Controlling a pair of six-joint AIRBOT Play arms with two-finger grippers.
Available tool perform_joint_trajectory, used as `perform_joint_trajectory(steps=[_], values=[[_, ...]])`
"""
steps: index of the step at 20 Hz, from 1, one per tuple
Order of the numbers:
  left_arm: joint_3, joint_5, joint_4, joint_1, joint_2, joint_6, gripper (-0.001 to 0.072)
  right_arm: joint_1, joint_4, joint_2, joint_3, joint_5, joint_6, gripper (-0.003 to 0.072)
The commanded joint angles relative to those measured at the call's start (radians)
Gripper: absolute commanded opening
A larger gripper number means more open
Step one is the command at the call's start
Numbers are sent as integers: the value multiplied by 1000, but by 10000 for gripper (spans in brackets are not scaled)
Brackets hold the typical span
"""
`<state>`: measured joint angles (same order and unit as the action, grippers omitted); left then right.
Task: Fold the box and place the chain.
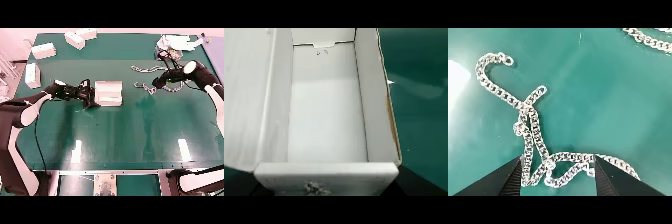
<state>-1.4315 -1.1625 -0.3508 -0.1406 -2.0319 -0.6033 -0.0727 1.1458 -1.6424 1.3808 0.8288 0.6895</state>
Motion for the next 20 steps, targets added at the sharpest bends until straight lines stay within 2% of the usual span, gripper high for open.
perform_joint_trajectory(steps=[1, 4, 9, 17, 20], values=[[-1, 0, 0, 0, 1, 0, 495, -107, -373, -38, -26, 78, -426, 536], [-1, 0, 0, 0, 1, 0, 495, -117, -402, -90, -26, 146, -543, 536], [-1, 0, 0, 0, 1, 0, 495, -118, -402, -155, -12, 171, -644, 536], [-1, 1, 0, 0, 1, 0, 495, -118, -397, -235, 106, 241, -664, 532], [-1, 0, 0, 0, 1, 0, 495, -113, -318, -245, 112, 246, -631, 511]])
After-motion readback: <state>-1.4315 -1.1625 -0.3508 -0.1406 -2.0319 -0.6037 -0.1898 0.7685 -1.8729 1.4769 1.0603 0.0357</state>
